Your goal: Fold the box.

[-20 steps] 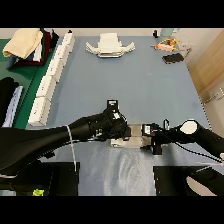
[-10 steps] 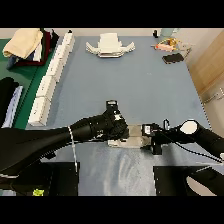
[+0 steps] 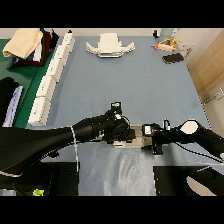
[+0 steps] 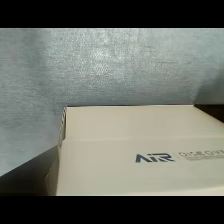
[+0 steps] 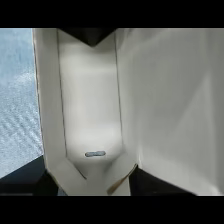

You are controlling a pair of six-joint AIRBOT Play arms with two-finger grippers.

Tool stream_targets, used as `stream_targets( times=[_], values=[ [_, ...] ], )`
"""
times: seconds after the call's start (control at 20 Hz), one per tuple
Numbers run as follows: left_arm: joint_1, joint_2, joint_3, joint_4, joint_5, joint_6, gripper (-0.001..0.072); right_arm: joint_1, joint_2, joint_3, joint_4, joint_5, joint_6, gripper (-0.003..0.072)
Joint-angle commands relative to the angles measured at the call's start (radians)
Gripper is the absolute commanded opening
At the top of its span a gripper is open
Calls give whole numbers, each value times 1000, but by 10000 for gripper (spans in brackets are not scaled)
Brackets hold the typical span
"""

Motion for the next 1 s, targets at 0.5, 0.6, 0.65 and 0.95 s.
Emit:
stream_targets(
  times=[0.5, 0.6, 0.65, 0.95],
  values=[
    [2, 0, 3, -95, 27, 3, 690, 0, -1, 1, 4, -1, 1, 519],
    [4, 1, 3, -99, 12, 3, 690, 1, -1, 1, 4, -1, 1, 519],
    [9, 2, 3, -107, -3, 3, 691, 0, -1, 1, 4, -1, 1, 519],
    [30, 2, 27, -123, -42, 8, 692, 0, -1, 1, 4, -1, 1, 519]
  ],
)
